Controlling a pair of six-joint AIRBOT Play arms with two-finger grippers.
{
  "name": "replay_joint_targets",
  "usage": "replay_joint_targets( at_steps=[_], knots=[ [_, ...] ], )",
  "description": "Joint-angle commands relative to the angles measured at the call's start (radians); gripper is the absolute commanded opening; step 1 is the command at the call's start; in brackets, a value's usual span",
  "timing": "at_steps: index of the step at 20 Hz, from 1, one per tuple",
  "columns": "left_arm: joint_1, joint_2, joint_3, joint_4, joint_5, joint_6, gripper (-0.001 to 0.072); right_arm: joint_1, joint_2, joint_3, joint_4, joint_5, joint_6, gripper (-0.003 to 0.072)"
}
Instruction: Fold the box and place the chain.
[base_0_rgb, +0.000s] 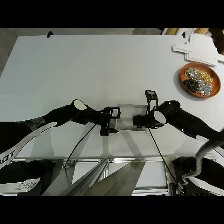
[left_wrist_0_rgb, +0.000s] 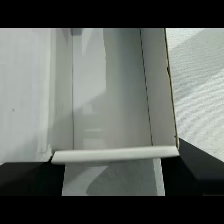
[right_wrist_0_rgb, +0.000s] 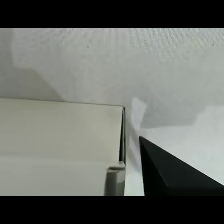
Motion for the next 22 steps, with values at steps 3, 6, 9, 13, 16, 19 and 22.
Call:
replay_joint_targets(
  at_steps=[3,6,9,13,16,19,22],
  knots=[
    [0.000,0.000,0.000,0.000,0.000,0.000,0.0170,0.002,-0.006,0.000,0.005,-0.006,0.003,0.0344],
    [0.000,0.000,0.000,0.000,0.000,0.000,0.0170,0.002,-0.006,0.000,0.005,0.008,-0.024,0.0253],
    [0.000,0.000,0.000,0.000,0.000,0.000,0.0170,0.037,-0.006,0.000,-0.023,0.003,-0.027,0.0075],
    [0.000,0.000,0.000,0.000,0.000,0.000,0.0170,0.055,-0.006,0.000,-0.059,0.008,-0.026,0.0018],
    [0.000,0.000,0.000,0.000,0.000,0.000,0.0170,0.055,-0.006,0.001,-0.059,0.003,-0.026,0.0189],
    [0.000,0.000,0.000,0.000,0.000,0.000,0.0170,0.055,-0.006,0.001,-0.071,0.002,-0.013,0.0189],
    [0.000,0.000,0.000,0.000,0.000,0.000,0.0170,0.055,-0.006,0.000,-0.109,0.004,0.032,0.0197]
  ],
)
